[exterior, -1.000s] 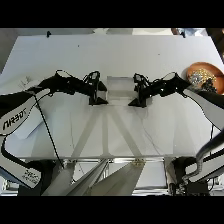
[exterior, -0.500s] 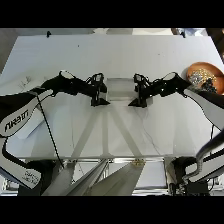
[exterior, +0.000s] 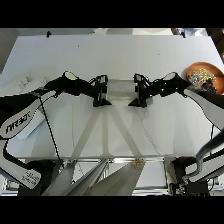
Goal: Fold the box and place the chain.
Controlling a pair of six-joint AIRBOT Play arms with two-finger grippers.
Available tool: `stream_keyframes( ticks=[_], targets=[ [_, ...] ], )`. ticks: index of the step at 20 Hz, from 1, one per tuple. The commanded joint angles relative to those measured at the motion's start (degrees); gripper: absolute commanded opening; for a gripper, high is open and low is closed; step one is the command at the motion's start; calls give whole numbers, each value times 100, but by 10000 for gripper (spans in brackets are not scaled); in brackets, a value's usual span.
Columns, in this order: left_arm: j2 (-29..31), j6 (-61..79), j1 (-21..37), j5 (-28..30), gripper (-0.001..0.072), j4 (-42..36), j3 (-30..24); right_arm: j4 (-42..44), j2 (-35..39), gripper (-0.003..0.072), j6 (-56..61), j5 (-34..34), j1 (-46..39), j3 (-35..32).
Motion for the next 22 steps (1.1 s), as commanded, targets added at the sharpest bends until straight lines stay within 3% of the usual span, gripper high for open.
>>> stream_keyframes(
  ticks=[1,22],
  targets=[
    [0,-22,-20,61,486,72,4,2,-2,500,2,2,4,2],
    [4,-4,-90,42,490,205,4,24,-2,500,2,4,4,2]
  ],
)
